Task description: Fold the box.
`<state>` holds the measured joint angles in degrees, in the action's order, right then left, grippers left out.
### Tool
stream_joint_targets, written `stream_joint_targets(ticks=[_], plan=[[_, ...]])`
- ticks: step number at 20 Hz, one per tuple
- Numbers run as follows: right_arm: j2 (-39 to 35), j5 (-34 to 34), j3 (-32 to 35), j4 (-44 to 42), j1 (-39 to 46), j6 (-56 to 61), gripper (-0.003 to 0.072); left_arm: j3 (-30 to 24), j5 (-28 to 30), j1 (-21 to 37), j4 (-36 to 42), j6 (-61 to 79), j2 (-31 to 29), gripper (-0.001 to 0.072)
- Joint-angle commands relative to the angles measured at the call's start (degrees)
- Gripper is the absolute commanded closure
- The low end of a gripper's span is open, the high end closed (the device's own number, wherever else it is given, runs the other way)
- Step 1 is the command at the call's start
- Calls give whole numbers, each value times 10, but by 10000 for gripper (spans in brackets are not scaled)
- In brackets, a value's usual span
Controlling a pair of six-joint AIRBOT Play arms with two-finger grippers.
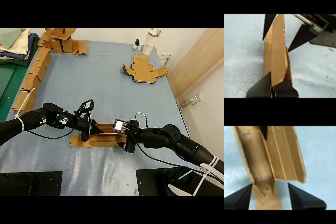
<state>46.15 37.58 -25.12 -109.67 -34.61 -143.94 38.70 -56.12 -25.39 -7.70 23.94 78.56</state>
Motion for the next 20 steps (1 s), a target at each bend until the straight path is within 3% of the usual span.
stream_joint_targets(ticks=[1, 12, 20], plan=[[33, 8, 0, -118, 40, -173, -27, 0, 0, 0, 0, 0, 0, 697], [118, -11, 0, -183, 35, -265, -25, 0, 0, 0, 0, 0, 0, 697], [113, -4, 0, -168, 35, -265, -23, 0, 0, 0, 0, 0, 0, 697]])
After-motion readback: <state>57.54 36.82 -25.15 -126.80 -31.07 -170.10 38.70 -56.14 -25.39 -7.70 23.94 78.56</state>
